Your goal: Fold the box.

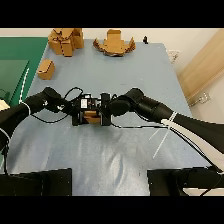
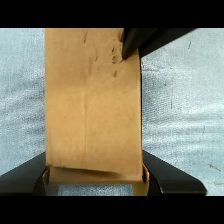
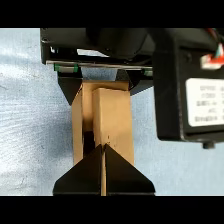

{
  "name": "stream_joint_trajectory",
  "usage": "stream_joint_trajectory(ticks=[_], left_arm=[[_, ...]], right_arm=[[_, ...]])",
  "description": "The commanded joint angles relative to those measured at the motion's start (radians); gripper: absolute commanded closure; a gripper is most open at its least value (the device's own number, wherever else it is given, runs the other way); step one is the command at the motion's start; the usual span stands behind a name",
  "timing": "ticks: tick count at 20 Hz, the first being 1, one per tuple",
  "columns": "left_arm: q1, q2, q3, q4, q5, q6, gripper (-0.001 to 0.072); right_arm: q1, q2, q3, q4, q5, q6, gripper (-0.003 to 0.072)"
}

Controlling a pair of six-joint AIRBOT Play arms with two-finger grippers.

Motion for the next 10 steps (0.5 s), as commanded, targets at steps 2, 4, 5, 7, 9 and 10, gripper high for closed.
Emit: stream_joint_trajectory(ticks=[2, 4, 5, 7, 9, 10], left_arm=[[-0.001, 0.0, -0.001, 0.0, 0.0, 0.0, 0.0355], [-0.001, 0.0, -0.001, 0.0, 0.0, 0.0, 0.0354], [-0.001, 0.0, -0.001, 0.0, 0.001, 0.0, 0.0355], [-0.001, 0.0, -0.001, 0.0, 0.001, 0.0, 0.0355], [-0.001, 0.0, -0.001, 0.0, 0.002, 0.0, 0.0354], [-0.001, 0.0, -0.001, 0.0, 0.002, 0.0, 0.0355]], right_arm=[[0.001, -0.005, 0.001, 0.002, 0.011, 0.0, 0.0669], [0.001, -0.013, 0.001, 0.002, 0.005, 0.001, 0.0669], [0.001, -0.018, 0.0, 0.002, -0.006, 0.001, 0.0669], [0.001, -0.029, 0.0, 0.005, -0.05, 0.001, 0.0669], [0.001, -0.035, 0.0, 0.005, -0.085, 0.001, 0.0669], [0.001, -0.039, -0.001, 0.006, -0.097, 0.002, 0.0667]])
